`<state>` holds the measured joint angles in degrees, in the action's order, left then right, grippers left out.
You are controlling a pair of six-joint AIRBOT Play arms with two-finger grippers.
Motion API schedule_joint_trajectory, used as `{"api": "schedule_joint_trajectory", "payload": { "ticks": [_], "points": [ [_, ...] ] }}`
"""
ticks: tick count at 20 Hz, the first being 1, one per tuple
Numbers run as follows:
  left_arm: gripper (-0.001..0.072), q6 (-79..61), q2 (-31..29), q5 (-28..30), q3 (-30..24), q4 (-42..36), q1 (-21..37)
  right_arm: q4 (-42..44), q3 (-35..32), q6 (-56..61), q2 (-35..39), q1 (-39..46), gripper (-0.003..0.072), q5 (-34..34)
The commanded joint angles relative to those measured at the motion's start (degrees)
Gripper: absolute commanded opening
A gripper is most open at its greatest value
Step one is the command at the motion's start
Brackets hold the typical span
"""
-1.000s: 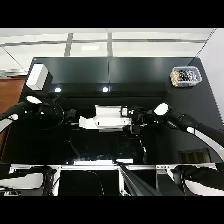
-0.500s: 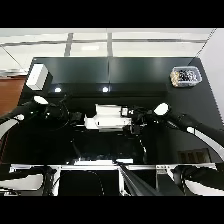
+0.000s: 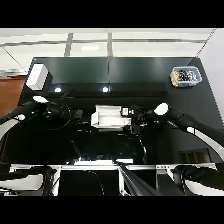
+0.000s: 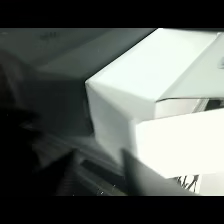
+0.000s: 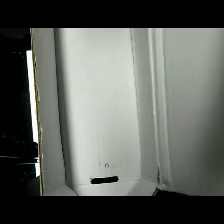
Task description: Fold the box and place the chain.
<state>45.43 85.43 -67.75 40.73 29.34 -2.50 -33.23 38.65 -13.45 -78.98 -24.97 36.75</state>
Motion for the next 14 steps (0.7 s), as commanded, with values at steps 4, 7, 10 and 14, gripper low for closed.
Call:
{"api": "schedule_joint_trajectory", "payload": {
  "ticks": [4, 7, 10, 14],
  "points": [
    [0.0554, -0.42, -0.04, -0.02, 0.02, -0.35, 0.07, 0.11, 0.02, 0.13, -0.04, -0.02, 0.0439, 0.07],
    [0.0715, -0.39, -0.04, -1.29, 0.61, -0.52, 0.04, 0.11, 0.02, 0.13, -0.04, -0.02, 0.044, 0.07],
    [0.0715, -0.15, -0.04, -3.52, 2.78, -0.57, 0.0, 0.11, 0.02, 0.13, -0.04, -0.02, 0.0439, 0.07],
    [0.0617, -0.02, -0.04, -5.38, 4.66, -3.23, -1.44, 0.11, 0.02, 0.13, -0.04, -0.02, 0.044, 0.07]
  ]
}}
